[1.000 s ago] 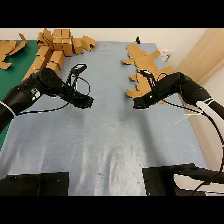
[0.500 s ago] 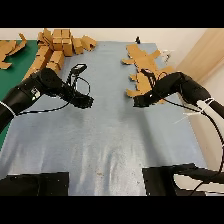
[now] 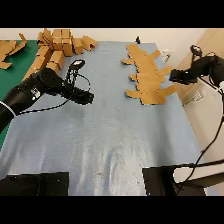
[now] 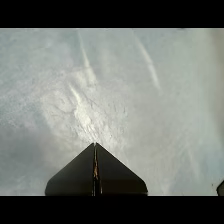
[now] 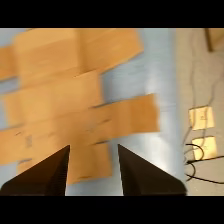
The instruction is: Fold the box.
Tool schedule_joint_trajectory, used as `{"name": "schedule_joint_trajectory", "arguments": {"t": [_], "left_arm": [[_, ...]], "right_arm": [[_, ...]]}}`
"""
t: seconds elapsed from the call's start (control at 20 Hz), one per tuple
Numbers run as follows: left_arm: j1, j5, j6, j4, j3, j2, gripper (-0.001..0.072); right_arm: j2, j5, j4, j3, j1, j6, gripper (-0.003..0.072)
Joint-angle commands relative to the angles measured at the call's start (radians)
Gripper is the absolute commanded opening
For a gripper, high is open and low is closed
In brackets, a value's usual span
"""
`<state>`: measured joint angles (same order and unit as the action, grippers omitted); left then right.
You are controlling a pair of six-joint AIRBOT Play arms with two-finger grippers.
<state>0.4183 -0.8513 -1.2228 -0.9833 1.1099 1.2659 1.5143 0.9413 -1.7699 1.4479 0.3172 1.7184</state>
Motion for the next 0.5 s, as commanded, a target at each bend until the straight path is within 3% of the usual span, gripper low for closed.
{"name": "schedule_joint_trajectory", "arguments": {"t": [0.0, 0.15, 0.2, 0.25, 0.45], "left_arm": [[0.0, 0.046, 0.0, 0.0, -0.001, 0.001, 0.0011], [0.0, 0.05, 0.0, 0.003, -0.001, 0.002, 0.0011], [0.0, 0.048, 0.0, 0.003, 0.0, 0.002, 0.0011], [0.0, 0.048, 0.0, 0.003, 0.0, 0.002, 0.0011], [0.0, 0.049, 0.0, 0.003, -0.001, 0.002, 0.0011]], "right_arm": [[0.16, -0.004, 0.002, 0.142, 0.105, 0.039, 0.0468], [0.254, 0.01, -0.037, 0.203, 0.105, 0.108, 0.0469], [0.276, 0.005, -0.036, 0.21, 0.104, 0.116, 0.0539], [0.297, -0.005, -0.035, 0.217, 0.105, 0.116, 0.0552], [0.36, -0.01, -0.047, 0.219, 0.103, 0.116, 0.0552]]}}
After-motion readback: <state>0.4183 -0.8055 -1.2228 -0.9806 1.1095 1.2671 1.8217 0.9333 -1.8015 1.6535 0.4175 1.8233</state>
